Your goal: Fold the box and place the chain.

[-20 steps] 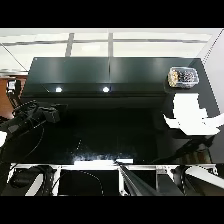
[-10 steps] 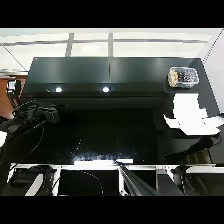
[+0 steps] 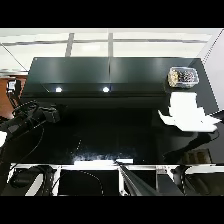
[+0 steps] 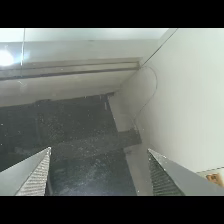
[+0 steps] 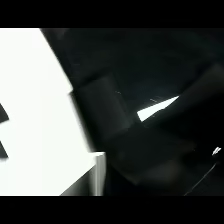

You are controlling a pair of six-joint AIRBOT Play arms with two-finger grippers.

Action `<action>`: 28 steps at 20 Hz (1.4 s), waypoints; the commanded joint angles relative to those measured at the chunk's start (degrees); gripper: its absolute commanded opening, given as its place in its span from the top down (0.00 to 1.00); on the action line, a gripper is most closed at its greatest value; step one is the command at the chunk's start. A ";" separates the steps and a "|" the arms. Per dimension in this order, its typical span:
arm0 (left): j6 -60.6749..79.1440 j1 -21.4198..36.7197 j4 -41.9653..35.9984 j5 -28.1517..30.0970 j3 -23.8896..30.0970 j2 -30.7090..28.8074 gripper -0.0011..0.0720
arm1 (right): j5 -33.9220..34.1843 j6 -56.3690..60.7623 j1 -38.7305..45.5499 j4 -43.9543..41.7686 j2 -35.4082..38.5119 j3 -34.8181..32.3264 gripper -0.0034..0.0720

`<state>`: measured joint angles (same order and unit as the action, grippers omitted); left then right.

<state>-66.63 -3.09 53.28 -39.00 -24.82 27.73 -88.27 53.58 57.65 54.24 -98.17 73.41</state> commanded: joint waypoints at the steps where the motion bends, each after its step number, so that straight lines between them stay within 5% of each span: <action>1: -0.02 -0.04 0.02 0.00 0.02 0.02 0.04 | -1.51 -3.74 -2.14 -2.78 1.86 0.02 0.88; 5: -0.04 -0.04 0.02 0.00 0.02 0.02 0.04 | -0.24 -6.84 -3.98 -7.91 8.24 -3.61 0.90; 10: 0.46 -0.04 -0.02 0.42 0.02 0.02 0.04 | 7.78 -9.20 -12.57 -12.44 23.19 -18.80 0.90; 19: 0.37 -0.20 -2.05 -2.71 0.02 1.27 0.04 | 26.56 -3.50 -43.04 -23.12 53.90 -46.95 0.90; 23: 0.11 -1.05 -6.67 -5.25 0.02 5.68 0.04 | 40.19 -1.49 -62.12 -23.08 59.45 -53.55 0.90; 26: -2.62 -1.64 -15.61 -15.47 0.61 14.95 0.04 | 48.68 -0.42 -73.70 -22.62 59.43 -55.15 0.90; 28: 4.87 -2.71 -21.64 -15.28 0.98 22.08 0.04 | 52.46 1.14 -78.23 -22.29 59.43 -55.36 0.90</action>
<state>-66.74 -4.80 40.45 -50.15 -24.29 41.80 -44.58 52.58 -11.75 31.70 -39.68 19.64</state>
